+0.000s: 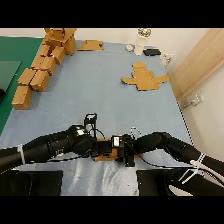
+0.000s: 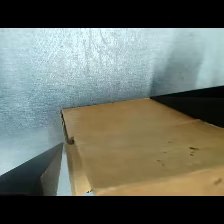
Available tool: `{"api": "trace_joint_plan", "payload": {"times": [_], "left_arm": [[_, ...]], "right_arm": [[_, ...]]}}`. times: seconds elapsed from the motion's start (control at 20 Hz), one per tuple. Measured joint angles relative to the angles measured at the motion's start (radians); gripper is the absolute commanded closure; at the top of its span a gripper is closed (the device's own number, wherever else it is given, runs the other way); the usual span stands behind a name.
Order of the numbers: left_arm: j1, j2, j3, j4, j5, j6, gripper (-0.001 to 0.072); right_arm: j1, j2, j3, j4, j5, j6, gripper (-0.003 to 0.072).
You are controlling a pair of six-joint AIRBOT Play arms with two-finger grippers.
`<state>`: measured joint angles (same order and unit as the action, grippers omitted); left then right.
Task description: Fold the box.
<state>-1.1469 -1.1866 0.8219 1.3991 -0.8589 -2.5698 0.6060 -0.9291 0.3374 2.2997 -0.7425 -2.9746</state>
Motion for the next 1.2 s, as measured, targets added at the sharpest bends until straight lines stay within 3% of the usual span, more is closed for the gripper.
{"api": "trace_joint_plan", "payload": {"times": [0.15,0.2,0.25,0.3,0.35,0.4,0.7,0.8,0.85,0.9,0.95,1.2], "left_arm": [[-0.053,-0.056,0.064,0.083,-0.080,-0.084,0.0134],[-0.070,-0.074,0.077,0.100,-0.102,-0.108,0.0181],[-0.084,-0.091,0.086,0.111,-0.113,-0.130,0.0314],[-0.095,-0.106,0.093,0.122,-0.128,-0.149,0.0362],[-0.103,-0.117,0.097,0.130,-0.142,-0.164,0.0465],[-0.109,-0.127,0.101,0.137,-0.154,-0.178,0.0697],[-0.122,-0.146,0.109,0.154,-0.174,-0.214,0.0696],[-0.124,-0.147,0.109,0.154,-0.175,-0.217,0.0680],[-0.124,-0.148,0.109,0.153,-0.171,-0.217,0.0345],[-0.124,-0.148,0.109,0.146,-0.138,-0.214,0.0099],[-0.125,-0.145,0.111,0.137,-0.093,-0.206,0.0092],[-0.125,-0.114,0.111,0.136,-0.105,-0.190,0.0092]], "right_arm": [[0.000,0.000,0.000,0.000,0.000,0.000,0.0179],[0.000,0.000,0.000,0.000,0.000,0.000,0.0179],[0.000,0.000,0.000,0.000,0.000,0.000,0.0179],[0.000,0.000,0.000,0.000,0.000,0.000,0.0179],[0.000,0.000,0.000,0.000,0.000,0.000,0.0178],[0.000,0.000,0.000,0.000,0.000,-0.001,0.0178],[0.000,0.000,0.000,-0.003,-0.002,0.000,0.0179],[0.000,0.000,0.000,-0.003,-0.002,0.000,0.0178],[0.000,0.000,0.000,-0.002,-0.002,0.000,0.0179],[0.000,0.000,0.000,-0.002,-0.002,0.000,0.0179],[0.000,0.000,0.000,0.000,0.000,0.000,0.0178],[0.001,0.000,0.000,0.004,0.002,0.000,0.0179]]}}
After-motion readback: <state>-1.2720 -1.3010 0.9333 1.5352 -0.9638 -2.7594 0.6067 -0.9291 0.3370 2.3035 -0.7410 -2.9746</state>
